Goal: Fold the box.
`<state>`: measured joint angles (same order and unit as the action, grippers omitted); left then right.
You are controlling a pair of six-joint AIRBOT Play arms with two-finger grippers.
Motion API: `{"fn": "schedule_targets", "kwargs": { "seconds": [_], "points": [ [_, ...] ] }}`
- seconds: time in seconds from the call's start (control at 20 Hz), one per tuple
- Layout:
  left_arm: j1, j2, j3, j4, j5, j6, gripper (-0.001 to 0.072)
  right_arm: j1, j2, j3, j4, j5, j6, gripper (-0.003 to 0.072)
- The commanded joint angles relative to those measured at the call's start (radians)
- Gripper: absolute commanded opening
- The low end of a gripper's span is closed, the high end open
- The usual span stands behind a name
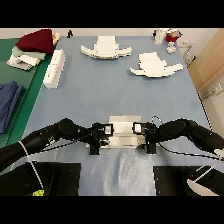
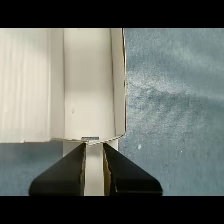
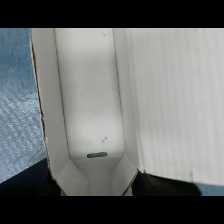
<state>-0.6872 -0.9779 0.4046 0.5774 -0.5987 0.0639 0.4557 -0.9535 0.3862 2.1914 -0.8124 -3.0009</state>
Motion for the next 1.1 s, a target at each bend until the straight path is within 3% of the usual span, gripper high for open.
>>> {"fn": "schedule_targets", "kwargs": {
  "seconds": [0.0,0.35,0.4,0.45,0.5,0.65,0.7,0.75,0.8,1.05],
  "points": [
    [-0.025,-0.011,0.001,-0.066,0.051,0.027,0.0166,0.000,-0.001,0.001,0.000,0.000,0.000,0.0523],
    [-0.043,-0.060,0.001,-0.144,0.074,0.059,0.0170,0.000,-0.001,0.001,0.000,0.000,0.000,0.0523],
    [-0.043,-0.060,0.001,-0.144,0.076,0.059,0.0214,0.000,-0.001,0.001,0.000,0.000,0.000,0.0523],
    [-0.043,-0.060,0.000,-0.144,0.075,0.058,0.0443,0.000,-0.001,0.001,0.000,0.000,0.000,0.0523],
    [-0.043,-0.060,0.000,-0.144,0.075,0.047,0.0541,0.000,-0.001,0.001,0.000,0.000,0.000,0.0523],
    [-0.043,-0.060,0.000,-0.143,0.076,0.048,0.0522,0.000,-0.001,0.001,0.000,0.000,0.000,0.0523],
    [-0.042,-0.060,0.000,-0.140,0.076,0.042,0.0370,0.000,-0.001,0.001,0.000,0.000,0.000,0.0523],
    [-0.042,-0.056,0.000,-0.118,0.074,0.040,0.0119,0.000,-0.001,0.001,0.000,0.000,0.000,0.0523],
    [-0.040,-0.049,0.001,-0.081,0.072,0.014,0.0016,0.000,-0.001,0.001,0.000,0.000,0.000,0.0523],
    [-0.040,0.083,0.001,0.166,0.050,-0.383,0.0016,0.000,-0.001,0.001,0.000,0.000,0.000,0.0524]
  ]
}}
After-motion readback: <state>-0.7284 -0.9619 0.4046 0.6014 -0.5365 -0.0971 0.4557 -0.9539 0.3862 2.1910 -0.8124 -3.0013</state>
